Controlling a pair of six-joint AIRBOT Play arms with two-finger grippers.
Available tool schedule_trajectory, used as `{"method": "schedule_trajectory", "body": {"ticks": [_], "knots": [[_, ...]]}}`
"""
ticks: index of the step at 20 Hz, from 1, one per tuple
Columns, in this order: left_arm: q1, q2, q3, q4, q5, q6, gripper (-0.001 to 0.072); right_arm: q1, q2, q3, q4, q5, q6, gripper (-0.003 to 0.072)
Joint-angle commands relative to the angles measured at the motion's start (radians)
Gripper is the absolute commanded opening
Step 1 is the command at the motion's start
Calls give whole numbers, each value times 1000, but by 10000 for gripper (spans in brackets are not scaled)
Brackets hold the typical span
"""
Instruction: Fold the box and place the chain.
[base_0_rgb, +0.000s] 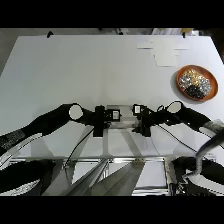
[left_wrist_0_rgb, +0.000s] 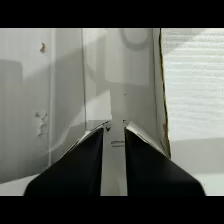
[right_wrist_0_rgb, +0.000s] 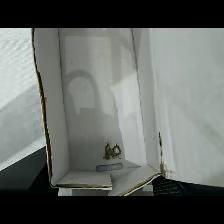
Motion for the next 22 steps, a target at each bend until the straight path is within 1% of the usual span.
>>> {"method": "schedule_trajectory", "body": {"ticks": [1,2,3,4,6,7,8,10,11,12,14,16,17,19,22], "knots": [[-9,-9,0,-3,4,-1,341,0,1,0,3,1,5,297],[-9,-9,0,-3,4,-2,436,0,1,0,3,1,5,297],[-9,-9,0,-3,3,-8,506,0,1,0,3,1,5,297],[-9,-9,0,-3,3,-8,541,0,1,0,3,1,5,297],[-9,-8,0,-3,-3,-8,533,0,1,0,3,1,5,297],[-8,-5,0,-2,-12,-8,505,0,1,0,3,0,6,297],[-5,5,0,-1,-28,-12,425,0,1,0,3,1,5,297],[12,43,0,11,-85,-61,156,0,1,0,3,1,5,297],[23,70,0,30,-117,-98,63,0,1,0,3,1,5,297],[39,101,0,60,-152,-150,4,0,1,0,2,0,5,297],[75,166,0,140,-208,-314,2,0,1,0,3,0,5,297],[121,236,0,246,-243,-571,2,0,1,0,3,1,5,297],[152,272,0,294,-264,-697,2,0,1,0,2,1,5,297],[224,322,0,344,-314,-890,2,0,1,0,2,1,5,297],[327,315,-16,346,-388,-1071,2,0,1,0,3,0,6,297]]}}
